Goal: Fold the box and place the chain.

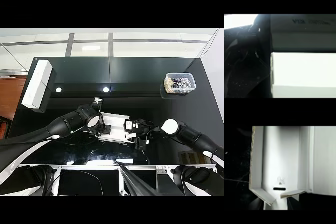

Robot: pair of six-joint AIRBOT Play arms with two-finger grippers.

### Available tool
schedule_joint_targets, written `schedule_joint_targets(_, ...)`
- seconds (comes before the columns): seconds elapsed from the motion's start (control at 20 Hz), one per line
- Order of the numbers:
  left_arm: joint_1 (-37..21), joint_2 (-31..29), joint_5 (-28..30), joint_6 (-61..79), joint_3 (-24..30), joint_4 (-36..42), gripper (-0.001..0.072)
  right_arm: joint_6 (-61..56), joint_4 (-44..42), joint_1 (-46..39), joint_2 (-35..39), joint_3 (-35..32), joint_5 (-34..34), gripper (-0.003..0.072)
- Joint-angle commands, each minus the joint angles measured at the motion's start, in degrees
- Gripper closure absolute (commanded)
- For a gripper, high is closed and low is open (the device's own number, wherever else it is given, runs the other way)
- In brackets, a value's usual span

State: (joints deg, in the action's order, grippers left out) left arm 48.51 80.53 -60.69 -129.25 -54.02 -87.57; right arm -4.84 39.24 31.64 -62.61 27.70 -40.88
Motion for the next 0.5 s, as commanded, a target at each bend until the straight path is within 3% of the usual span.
schedule_joint_targets(0.0, 0.0, 0.0, 0.2, 0.0, 0.0, 0.0, 0.0681, -1.3, -3.2, 0.5, 0.0, 0.0, 2.3, 0.0368)
schedule_joint_targets(0.45, 0.0, 0.0, 0.2, 0.0, 0.0, 0.2, 0.0681, -2.7, -7.7, 3.3, -2.1, 0.0, 6.3, 0.0368)
